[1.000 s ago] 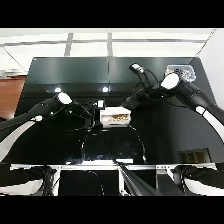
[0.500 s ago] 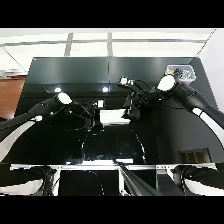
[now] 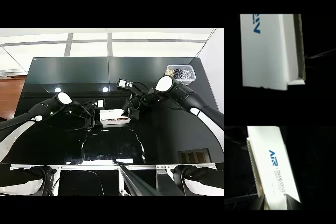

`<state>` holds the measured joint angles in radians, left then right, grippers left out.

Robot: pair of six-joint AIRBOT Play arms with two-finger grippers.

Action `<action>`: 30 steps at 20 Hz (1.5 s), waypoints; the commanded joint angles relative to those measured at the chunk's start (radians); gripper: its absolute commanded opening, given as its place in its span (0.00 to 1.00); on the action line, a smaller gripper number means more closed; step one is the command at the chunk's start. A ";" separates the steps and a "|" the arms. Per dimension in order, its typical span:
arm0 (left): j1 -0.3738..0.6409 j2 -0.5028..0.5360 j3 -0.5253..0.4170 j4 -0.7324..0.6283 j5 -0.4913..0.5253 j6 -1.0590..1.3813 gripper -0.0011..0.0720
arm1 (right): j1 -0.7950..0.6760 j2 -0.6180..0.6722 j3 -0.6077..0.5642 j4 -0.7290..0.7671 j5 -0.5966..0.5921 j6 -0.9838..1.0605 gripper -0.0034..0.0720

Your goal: Fold the box and place the chain.

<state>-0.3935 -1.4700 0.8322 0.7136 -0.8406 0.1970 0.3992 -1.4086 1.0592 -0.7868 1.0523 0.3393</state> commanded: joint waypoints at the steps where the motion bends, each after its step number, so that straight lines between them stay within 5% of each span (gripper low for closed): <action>1: 0.000 0.000 0.001 0.001 -0.001 0.001 0.55 | 0.001 -0.002 0.000 -0.003 -0.001 0.005 0.44; 23: 0.000 0.000 0.001 0.004 -0.001 0.001 0.55 | 0.001 -0.003 0.000 -0.037 0.029 0.006 0.46; 25: 0.000 0.000 0.001 0.004 -0.001 0.001 0.55 | 0.003 -0.003 0.000 -0.037 0.029 0.008 0.56; 30: 0.000 0.000 0.001 0.004 -0.001 0.001 0.55 | 0.010 -0.003 0.000 -0.042 0.027 0.009 0.54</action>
<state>-0.3935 -1.4700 0.8326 0.7181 -0.8429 0.1982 0.4068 -1.4109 1.0592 -0.8288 1.0805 0.3485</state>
